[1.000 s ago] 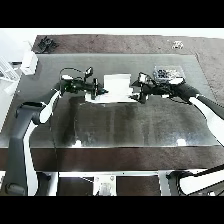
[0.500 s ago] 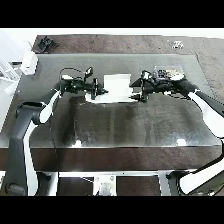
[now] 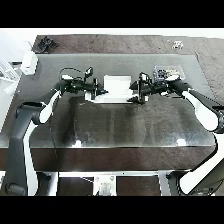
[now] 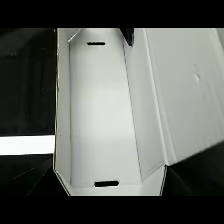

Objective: Fold the box and place the chain.

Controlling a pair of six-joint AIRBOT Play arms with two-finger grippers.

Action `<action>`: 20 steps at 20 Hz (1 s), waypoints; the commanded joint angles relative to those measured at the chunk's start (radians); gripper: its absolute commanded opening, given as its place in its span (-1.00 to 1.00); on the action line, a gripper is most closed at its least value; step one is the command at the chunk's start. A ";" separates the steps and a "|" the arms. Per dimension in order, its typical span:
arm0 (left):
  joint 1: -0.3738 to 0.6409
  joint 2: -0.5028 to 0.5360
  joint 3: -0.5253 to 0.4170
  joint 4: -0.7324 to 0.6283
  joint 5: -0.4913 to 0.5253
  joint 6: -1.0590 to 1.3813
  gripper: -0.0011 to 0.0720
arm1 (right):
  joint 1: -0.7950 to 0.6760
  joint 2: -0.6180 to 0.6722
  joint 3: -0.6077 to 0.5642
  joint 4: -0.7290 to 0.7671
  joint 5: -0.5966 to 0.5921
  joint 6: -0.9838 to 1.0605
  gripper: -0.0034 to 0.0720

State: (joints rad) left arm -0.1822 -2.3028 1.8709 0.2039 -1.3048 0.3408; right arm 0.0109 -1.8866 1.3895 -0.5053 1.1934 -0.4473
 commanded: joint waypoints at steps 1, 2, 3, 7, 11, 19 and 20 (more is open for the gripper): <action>0.000 0.000 0.000 -0.002 0.004 -0.001 -0.90 | 0.013 -0.042 0.042 -0.004 0.027 -0.006 0.90; 0.000 0.000 0.000 -0.002 0.004 -0.001 -0.90 | 0.015 -0.051 0.051 -0.004 0.032 -0.006 0.90; 0.000 0.000 0.000 -0.002 0.004 -0.001 -0.90 | 0.015 -0.060 0.061 -0.004 0.032 -0.006 0.90; 0.000 0.000 0.000 -0.002 0.004 -0.001 -0.90 | 0.018 -0.093 0.113 -0.011 0.084 -0.008 0.90; 0.000 0.000 0.000 -0.002 0.003 -0.001 -0.90 | 0.037 -0.116 0.136 -0.026 0.091 -0.002 0.90; 0.000 0.000 0.000 -0.002 0.003 -0.001 -0.90 | 0.037 -0.124 0.137 -0.057 0.089 0.002 0.90; 0.000 0.000 0.000 -0.002 0.003 -0.001 -0.90 | 0.037 -0.124 0.138 -0.057 0.089 0.002 0.90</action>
